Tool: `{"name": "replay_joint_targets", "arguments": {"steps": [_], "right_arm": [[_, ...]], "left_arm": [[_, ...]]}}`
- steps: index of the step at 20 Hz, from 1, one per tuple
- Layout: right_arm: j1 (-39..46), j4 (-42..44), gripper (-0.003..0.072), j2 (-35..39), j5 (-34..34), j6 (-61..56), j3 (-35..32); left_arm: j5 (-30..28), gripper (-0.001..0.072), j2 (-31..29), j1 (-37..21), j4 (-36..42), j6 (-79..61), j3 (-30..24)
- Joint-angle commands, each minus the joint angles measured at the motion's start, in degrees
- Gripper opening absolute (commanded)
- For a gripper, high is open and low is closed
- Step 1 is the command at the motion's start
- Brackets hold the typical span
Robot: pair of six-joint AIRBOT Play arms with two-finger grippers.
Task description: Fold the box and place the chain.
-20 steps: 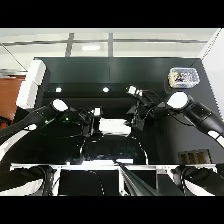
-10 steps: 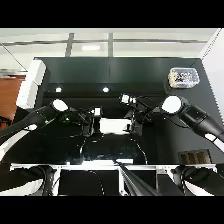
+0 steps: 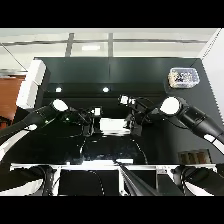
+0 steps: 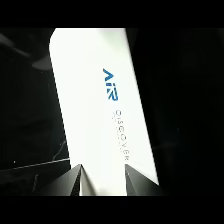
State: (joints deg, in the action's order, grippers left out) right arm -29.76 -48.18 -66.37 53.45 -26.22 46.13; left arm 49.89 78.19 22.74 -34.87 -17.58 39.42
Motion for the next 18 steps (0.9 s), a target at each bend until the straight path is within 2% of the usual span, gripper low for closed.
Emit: {"name": "replay_joint_targets", "arguments": {"steps": [1, 18], "right_arm": [[-0.3, -0.3, 0.03, 0.0, 0.1, -0.4, -0.9], [-0.3, 0.2, 0.0298, 0.2, -3.7, -2.3, -0.8]], "left_arm": [[0.0, 0.0426, 0.0, 0.0, 0.0, 0.0, 0.0], [0.1, 0.0425, 0.0, 0.0, 0.0, 0.0, 0.0]]}}
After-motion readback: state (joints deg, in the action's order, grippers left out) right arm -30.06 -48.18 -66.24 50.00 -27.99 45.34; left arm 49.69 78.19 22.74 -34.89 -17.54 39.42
